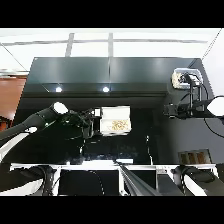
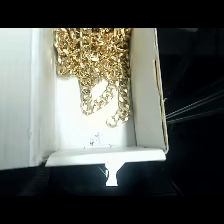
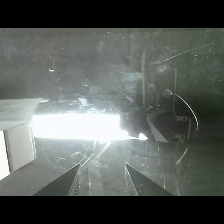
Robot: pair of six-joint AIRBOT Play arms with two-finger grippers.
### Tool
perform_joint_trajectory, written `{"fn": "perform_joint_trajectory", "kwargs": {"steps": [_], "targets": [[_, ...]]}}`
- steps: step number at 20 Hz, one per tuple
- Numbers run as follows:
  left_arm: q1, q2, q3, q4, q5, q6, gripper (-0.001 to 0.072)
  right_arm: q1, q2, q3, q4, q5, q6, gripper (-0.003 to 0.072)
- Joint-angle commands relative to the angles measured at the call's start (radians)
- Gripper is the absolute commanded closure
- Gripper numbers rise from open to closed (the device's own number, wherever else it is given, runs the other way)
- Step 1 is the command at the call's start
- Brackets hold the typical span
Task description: Fold the box and place the chain.
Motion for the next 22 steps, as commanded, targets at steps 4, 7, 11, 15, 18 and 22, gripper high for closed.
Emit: {"fn": "perform_joint_trajectory", "kwargs": {"steps": [4, 7, 11, 15, 18, 22], "targets": [[-0.011, -0.002, 0.001, -0.013, 0.005, 0.009, 0.0001, 0.0, -0.001, 0.0, 0.004, 0.0, 0.0, 0.0351], [-0.011, -0.002, 0.001, -0.019, 0.014, 0.009, 0.0283, 0.006, -0.003, -0.019, 0.092, -0.043, -0.009, 0.035], [-0.011, -0.002, 0.001, -0.018, 0.022, 0.009, 0.0322, 0.111, -0.053, -0.023, 0.207, -0.244, -0.108, -0.002], [-0.011, -0.002, 0.001, -0.018, 0.022, 0.009, 0.0322, 0.143, -0.295, 0.077, 0.647, -0.377, -0.475, -0.0016], [-0.011, -0.002, 0.002, -0.018, 0.019, 0.009, 0.0323, 0.16, -0.474, 0.157, 0.876, -0.239, -0.897, -0.0015], [-0.01, -0.002, 0.006, -0.018, 0.019, 0.009, 0.0322, 0.169, -0.478, 0.174, 0.798, -0.014, -1.254, -0.0015]]}}
